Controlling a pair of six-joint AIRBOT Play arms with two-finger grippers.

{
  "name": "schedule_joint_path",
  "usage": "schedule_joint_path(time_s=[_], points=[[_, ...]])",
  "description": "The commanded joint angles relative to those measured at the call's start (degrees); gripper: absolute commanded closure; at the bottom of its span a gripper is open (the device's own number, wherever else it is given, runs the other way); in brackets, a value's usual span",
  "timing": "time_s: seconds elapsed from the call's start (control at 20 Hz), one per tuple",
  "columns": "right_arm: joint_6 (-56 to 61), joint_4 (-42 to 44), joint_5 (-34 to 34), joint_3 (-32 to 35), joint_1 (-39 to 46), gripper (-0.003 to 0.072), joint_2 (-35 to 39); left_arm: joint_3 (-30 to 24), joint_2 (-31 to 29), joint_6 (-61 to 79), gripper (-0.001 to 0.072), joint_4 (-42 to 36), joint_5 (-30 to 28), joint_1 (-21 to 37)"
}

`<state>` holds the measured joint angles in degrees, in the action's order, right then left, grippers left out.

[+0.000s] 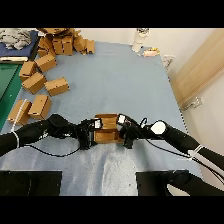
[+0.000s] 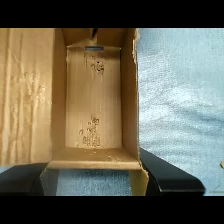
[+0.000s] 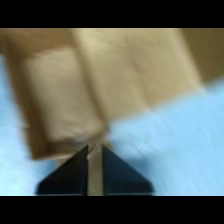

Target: Fold the box.

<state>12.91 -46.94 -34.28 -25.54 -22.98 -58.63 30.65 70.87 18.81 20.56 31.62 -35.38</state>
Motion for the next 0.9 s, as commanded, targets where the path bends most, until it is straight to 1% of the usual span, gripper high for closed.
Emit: schedule_joint_path(time_s=[0.0,0.15,0.25,0.3,0.4,0.45,0.5,0.55,0.65,0.75,0.85], points=[[21.09,-11.39,3.58,-0.07,2.69,0.0679,1.57,0.0,-0.02,0.02,0.0247,0.02,0.0,0.04],[38.07,-12.02,5.33,-1.22,5.64,0.068,7.15,0.0,-0.04,0.02,0.0247,0.0,0.0,0.04],[50.07,-15.8,4.48,-1.75,8.85,0.068,11.54,0.0,-0.02,0.0,0.0247,0.0,0.0,0.04],[55.67,-18.25,2.86,-1.75,10.82,0.0681,13.55,0.0,-0.04,0.02,0.0247,0.02,0.0,0.04],[66.79,-24.59,-2.69,-1.68,15.26,0.0681,16.24,0.0,-0.02,0.02,0.0247,0.0,0.0,0.04],[73.44,-27.43,-6.29,-1.62,17.68,0.0681,16.28,0.0,-0.04,0.0,0.0247,0.0,0.0,0.04],[77.7,-28.5,-9.7,-1.55,19.69,0.0681,15.76,0.0,-0.04,0.02,0.0247,0.0,0.0,0.04],[79.19,-27.63,-13.07,-1.53,21.42,0.0682,14.91,0.0,-0.02,0.02,0.0247,0.0,0.0,0.04],[79.01,-24.59,-17.7,-1.51,22.08,0.0682,12.74,0.0,-0.04,0.02,0.0247,0.02,0.0,0.04],[76.94,-18.99,-19.54,-1.51,21.81,0.0682,10.16,0.0,-0.02,0.02,0.0247,0.0,0.0,0.04],[73.64,-11.91,-19.71,-1.27,21.81,0.0682,7.54,0.0,-0.04,0.02,0.0247,0.0,0.0,0.04]])
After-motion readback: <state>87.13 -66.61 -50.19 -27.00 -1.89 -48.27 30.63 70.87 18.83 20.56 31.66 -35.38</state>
